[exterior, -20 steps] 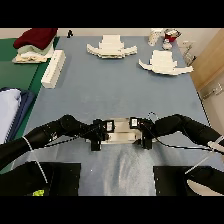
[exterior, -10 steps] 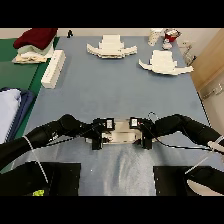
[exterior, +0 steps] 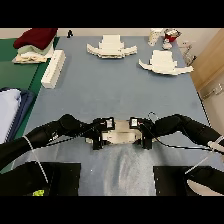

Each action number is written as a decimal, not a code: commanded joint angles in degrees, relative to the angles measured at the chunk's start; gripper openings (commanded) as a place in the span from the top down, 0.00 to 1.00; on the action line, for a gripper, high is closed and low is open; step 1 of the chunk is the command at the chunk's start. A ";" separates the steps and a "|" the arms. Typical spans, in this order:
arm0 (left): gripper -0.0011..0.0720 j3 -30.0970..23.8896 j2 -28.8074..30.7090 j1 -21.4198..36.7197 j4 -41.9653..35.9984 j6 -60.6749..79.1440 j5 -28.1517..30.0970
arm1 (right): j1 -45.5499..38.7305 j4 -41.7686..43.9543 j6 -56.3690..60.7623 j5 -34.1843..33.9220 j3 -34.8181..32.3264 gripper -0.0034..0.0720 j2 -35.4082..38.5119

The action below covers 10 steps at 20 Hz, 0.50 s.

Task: Fold the box.

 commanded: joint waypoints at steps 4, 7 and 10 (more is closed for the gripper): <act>0.96 0.07 0.24 -0.02 2.45 -2.82 -0.09 | 0.02 0.02 0.02 0.02 -0.04 0.32 0.00; 0.96 0.07 2.91 0.44 11.89 -18.45 -0.17 | 0.02 0.04 0.02 0.02 -0.02 0.32 0.00; 0.96 0.07 8.52 2.80 22.16 -42.14 -6.16 | 0.02 0.02 0.02 0.02 -0.02 0.32 0.00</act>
